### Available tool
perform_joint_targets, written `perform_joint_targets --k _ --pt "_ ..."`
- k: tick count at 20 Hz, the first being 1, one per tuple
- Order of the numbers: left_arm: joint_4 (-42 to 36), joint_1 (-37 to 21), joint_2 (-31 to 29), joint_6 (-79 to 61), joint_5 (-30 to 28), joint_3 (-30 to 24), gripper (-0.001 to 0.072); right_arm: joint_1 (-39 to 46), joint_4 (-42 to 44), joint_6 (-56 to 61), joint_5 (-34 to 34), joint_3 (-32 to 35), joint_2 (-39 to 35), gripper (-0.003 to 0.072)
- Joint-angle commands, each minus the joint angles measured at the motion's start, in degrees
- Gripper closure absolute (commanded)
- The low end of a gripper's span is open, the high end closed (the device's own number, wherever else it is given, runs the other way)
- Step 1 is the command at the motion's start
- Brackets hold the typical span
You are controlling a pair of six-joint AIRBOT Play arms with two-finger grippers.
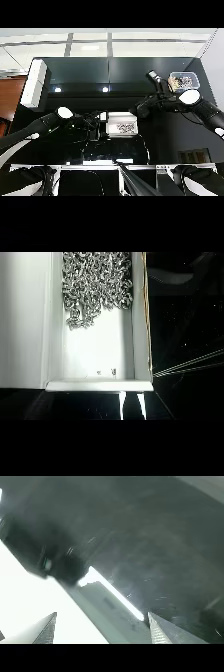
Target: Fold the box and place the chain.
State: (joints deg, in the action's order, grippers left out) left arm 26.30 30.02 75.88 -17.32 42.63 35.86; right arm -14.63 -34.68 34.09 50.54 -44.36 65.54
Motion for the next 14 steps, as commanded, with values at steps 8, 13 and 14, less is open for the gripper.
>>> perform_joint_targets --k 8,13,14 --pt "0.02 0.04 0.04 -0.02 0.00 0.04 0.0318 -6.03 -5.99 -29.18 6.49 -0.39 0.79 0.0049" --pt "0.02 0.04 0.04 0.00 0.00 0.04 0.0317 -7.76 -7.80 -29.53 6.40 0.33 0.79 0.0050" --pt "0.02 0.04 0.04 -0.02 0.00 0.04 0.0317 -7.76 -7.45 -29.53 7.34 0.33 0.79 0.0050"
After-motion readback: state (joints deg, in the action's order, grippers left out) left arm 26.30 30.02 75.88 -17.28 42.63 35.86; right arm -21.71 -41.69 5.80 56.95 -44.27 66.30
